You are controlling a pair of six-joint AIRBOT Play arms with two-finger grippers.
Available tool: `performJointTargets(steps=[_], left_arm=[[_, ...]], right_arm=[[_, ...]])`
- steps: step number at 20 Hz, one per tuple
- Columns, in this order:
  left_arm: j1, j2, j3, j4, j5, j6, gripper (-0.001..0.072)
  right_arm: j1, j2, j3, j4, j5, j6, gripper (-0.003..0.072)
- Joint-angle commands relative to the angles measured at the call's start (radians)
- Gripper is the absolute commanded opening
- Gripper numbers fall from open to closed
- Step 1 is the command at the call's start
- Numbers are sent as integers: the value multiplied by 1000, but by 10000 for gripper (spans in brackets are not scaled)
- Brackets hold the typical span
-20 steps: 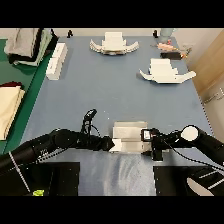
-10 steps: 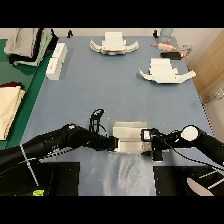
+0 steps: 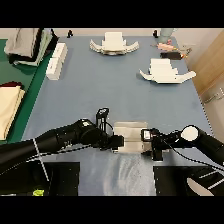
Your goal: Fold the box.
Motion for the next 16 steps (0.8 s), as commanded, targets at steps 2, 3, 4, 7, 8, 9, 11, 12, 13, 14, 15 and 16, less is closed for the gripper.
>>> performJointTargets(steps=[2, 3, 4, 7, 8, 9, 11, 12, 13, 14, 15, 16], left_arm=[[-3, -60, 53, 18, -73, -59, 237], [-3, -72, 66, 26, -86, -66, 237], [-6, -83, 80, 56, -107, -97, 237], [-44, -109, 127, 196, -204, -220, 237], [-61, -119, 145, 225, -226, -245, 236], [-74, -131, 163, 242, -237, -261, 237], [-100, -166, 207, 279, -258, -299, 237], [-112, -186, 229, 300, -281, -320, 237], [-123, -209, 254, 319, -314, -335, 236], [-136, -234, 283, 343, -357, -357, 237], [-148, -256, 310, 366, -389, -376, 237], [-159, -275, 332, 380, -405, -384, 236]], right_arm=[[1, 0, 0, 0, 0, 0, 500], [1, 0, 0, 0, 0, 0, 500], [1, 0, 0, 0, 0, 0, 500], [1, 0, 0, 0, 0, 0, 500], [1, 0, 0, 0, 0, 0, 500], [1, 0, 0, 0, 0, 0, 500], [1, 0, 0, 0, 0, 0, 500], [1, 0, 0, 0, 0, 0, 500], [1, 0, 0, 0, 0, 0, 500], [1, 0, 0, 0, 0, 0, 500], [1, 0, 0, 0, 0, 0, 500], [1, 0, 0, 0, 0, 0, 500]])
